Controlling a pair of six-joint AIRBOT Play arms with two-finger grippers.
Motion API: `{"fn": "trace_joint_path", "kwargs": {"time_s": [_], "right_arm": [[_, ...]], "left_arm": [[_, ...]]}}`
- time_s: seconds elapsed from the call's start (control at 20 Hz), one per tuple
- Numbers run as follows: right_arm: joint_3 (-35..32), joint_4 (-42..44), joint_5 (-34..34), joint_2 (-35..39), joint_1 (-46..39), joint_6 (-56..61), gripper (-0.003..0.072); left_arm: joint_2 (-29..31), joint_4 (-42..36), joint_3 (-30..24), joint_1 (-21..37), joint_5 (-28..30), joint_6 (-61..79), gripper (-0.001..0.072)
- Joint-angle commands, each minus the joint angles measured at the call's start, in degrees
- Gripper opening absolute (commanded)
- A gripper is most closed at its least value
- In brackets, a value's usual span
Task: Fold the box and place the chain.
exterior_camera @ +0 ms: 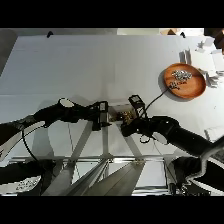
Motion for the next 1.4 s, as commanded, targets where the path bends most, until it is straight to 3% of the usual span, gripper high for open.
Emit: {"fn": "trace_joint_path", "kwargs": {"time_s": [0.0, 0.1, 0.15, 0.2, 0.3, 0.35, 0.6, 0.95, 1.35], "right_arm": [[-0.07, -2.71, -2.43, -1.18, 0.04, 0.57, 0.0518], [-0.09, -4.09, -2.62, -1.6, 0.04, 0.81, 0.0353], [-0.09, -4.02, -3.04, -2.08, 0.04, 0.83, 0.0353], [-0.09, -4.0, -3.76, -2.54, 0.04, 0.87, 0.028], [-0.09, -3.96, -5.18, -2.78, 0.07, 0.87, 0.0066], [-0.07, -3.56, -5.6, -2.75, 0.04, 0.9, 0.0028], [-0.07, -2.23, -2.14, -0.72, 0.07, 0.9, 0.0025], [0.9, -2.69, -2.38, 13.4, 0.0, 0.85, 0.0024], [6.58, -8.26, -3.06, 11.98, -4.59, 0.68, 0.0024]], "left_arm": [[0.04, 0.22, 0.0, -0.02, -0.28, 0.17, 0.0212], [0.04, 0.22, 0.0, -0.02, -0.28, 0.17, 0.0212], [0.04, 0.22, -0.02, -0.02, -0.28, 0.17, 0.0212], [0.04, 0.22, 0.0, -0.02, -0.28, 0.17, 0.0212], [0.04, 0.22, 0.0, -0.02, -0.28, 0.17, 0.0212], [0.04, 0.22, 0.0, -0.02, -0.28, 0.17, 0.0212], [0.04, 0.22, -0.02, -0.02, -0.28, 0.17, 0.0212], [0.04, 0.22, 0.0, -0.02, -0.26, 0.17, 0.0212], [0.04, 0.22, -0.02, -0.02, -0.28, 0.17, 0.0212]]}}
